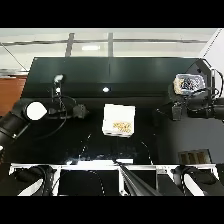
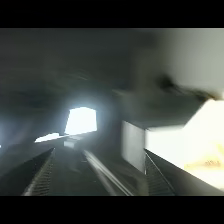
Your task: Fold the box and place the chain.
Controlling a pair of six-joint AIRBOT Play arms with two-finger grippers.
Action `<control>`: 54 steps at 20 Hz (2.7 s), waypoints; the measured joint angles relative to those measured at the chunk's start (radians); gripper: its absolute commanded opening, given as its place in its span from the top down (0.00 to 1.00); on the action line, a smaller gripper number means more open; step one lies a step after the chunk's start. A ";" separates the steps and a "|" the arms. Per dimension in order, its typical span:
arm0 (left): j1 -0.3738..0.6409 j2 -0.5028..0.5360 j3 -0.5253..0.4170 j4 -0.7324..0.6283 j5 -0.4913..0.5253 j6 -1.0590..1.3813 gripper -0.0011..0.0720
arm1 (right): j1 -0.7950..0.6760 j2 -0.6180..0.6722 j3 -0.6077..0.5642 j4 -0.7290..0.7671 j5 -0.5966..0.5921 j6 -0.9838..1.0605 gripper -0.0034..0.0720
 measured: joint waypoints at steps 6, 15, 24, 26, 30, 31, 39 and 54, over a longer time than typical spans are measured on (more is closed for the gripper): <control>-0.021 -0.063 -0.121 -0.289 0.057 0.925 0.01 | 0.000 0.000 -0.002 0.001 -0.026 0.003 0.30; -0.031 -0.297 0.010 -0.397 -0.056 1.605 0.01 | 0.000 0.000 -0.002 0.001 -0.034 0.005 0.30; -0.050 -0.428 0.105 -0.409 -0.118 1.696 0.02 | 0.000 0.000 -0.002 0.001 -0.034 0.005 0.30; -0.054 -0.433 0.108 -0.401 -0.129 1.704 0.02 | 0.000 0.000 -0.002 0.002 -0.034 0.005 0.30; -0.072 -0.436 0.110 -0.396 -0.130 1.713 0.02 | 0.000 0.000 -0.002 0.002 -0.034 0.005 0.30; -0.078 -0.436 0.110 -0.398 -0.124 1.714 0.02 | 0.000 0.000 -0.002 0.001 -0.034 0.005 0.30; -0.113 -0.436 0.111 -0.414 -0.086 1.717 0.51 | 0.000 0.000 -0.002 -0.003 -0.039 0.005 0.30; -0.170 -0.436 0.111 -0.437 -0.011 1.625 0.60 | 0.224 -0.388 -0.036 -0.035 -0.560 -0.124 0.06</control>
